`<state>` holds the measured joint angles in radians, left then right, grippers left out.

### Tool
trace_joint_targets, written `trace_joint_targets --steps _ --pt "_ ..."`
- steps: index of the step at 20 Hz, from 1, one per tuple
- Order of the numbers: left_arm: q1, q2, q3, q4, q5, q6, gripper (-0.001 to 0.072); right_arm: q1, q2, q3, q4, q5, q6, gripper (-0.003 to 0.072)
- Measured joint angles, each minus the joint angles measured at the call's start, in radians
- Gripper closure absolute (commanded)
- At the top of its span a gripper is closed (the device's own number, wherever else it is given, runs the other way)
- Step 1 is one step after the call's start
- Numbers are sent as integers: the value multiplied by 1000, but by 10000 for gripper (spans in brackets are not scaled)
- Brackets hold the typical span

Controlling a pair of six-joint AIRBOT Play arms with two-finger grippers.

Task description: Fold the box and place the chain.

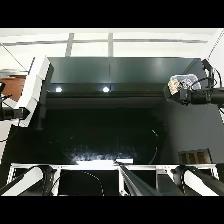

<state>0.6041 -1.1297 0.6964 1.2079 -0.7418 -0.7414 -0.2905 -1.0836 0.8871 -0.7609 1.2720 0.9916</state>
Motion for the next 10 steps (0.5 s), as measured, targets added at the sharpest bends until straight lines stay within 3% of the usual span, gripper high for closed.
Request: trace_joint_targets --steps 2,6,10 --pt "-10 -29 0 -9 32 9 -1 0 0 0 0 1 8 648" --pt "-16 -31 23 -8 58 16 -5 0 0 0 0 13 21 648" --pt "-19 52 103 0 -16 8 -4 0 0 0 0 25 24 648"
